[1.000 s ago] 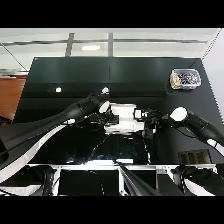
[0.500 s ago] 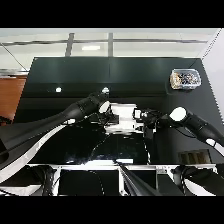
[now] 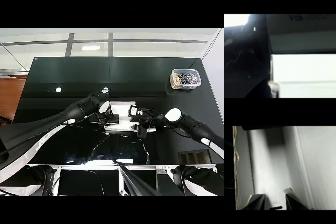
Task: Fold the box and place the chain.
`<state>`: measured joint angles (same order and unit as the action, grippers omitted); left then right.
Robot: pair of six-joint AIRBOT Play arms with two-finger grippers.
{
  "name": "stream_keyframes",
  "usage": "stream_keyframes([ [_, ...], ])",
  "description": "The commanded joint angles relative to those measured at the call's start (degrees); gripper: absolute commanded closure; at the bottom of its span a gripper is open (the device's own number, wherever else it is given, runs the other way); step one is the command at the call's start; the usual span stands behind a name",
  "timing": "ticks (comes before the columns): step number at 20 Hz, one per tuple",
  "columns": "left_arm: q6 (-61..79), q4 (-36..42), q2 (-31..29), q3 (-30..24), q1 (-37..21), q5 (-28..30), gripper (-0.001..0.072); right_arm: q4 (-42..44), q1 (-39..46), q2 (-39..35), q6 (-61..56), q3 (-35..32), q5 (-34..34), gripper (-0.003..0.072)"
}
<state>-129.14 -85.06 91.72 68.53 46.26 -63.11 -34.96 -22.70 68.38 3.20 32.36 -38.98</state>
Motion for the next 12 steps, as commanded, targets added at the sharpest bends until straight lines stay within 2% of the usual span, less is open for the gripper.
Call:
stream_keyframes([
  [1,0.1,0.0,0.0,0.0,0.0,0.1,0.0678,0.9,-0.2,0.5,0.0,0.0,-1.1,0.0417],
  [2,0.1,0.0,0.0,0.0,0.0,0.1,0.0678,0.9,-0.2,0.5,-0.1,0.0,-1.1,0.0562],
  [3,0.1,0.0,0.0,0.0,0.0,0.1,0.0678,0.9,-0.2,0.5,-0.3,0.0,-1.1,0.0554],
  [4,0.1,0.0,0.0,0.0,0.0,0.1,0.0678,0.9,-0.2,0.5,-0.9,0.0,-1.0,0.0437],
  [5,0.1,0.0,0.0,0.0,0.0,0.1,0.0678,0.9,-0.2,0.5,-1.3,0.0,-0.7,0.0274],
  [6,0.1,0.0,0.0,0.0,0.0,0.1,0.0678,0.9,-0.2,0.5,-1.3,0.0,-0.8,0.0342],
  [7,0.1,0.0,0.0,0.0,0.0,0.0,0.0678,0.9,-0.2,0.5,-1.3,0.0,-0.9,0.0496],
  [8,0.1,0.1,0.0,0.0,0.0,0.0,0.0678,1.0,-0.2,0.5,-1.3,0.0,-0.8,0.0411],
  [9,0.1,0.1,0.0,0.0,0.0,0.0,0.0678,1.4,-0.2,0.5,-1.3,0.0,-0.3,0.0253],
  [10,0.1,0.0,0.0,0.0,0.0,0.0,0.0678,1.3,-0.2,0.5,-1.4,0.0,-0.3,0.0326],
  [11,0.1,0.1,0.0,0.0,0.0,0.1,0.0678,1.3,-0.2,0.4,-2.4,0.0,-0.7,0.0618],
  [12,0.1,0.0,0.1,0.0,0.0,0.3,0.0678,1.6,-0.2,0.2,-6.1,0.1,-1.0,0.0663],
])
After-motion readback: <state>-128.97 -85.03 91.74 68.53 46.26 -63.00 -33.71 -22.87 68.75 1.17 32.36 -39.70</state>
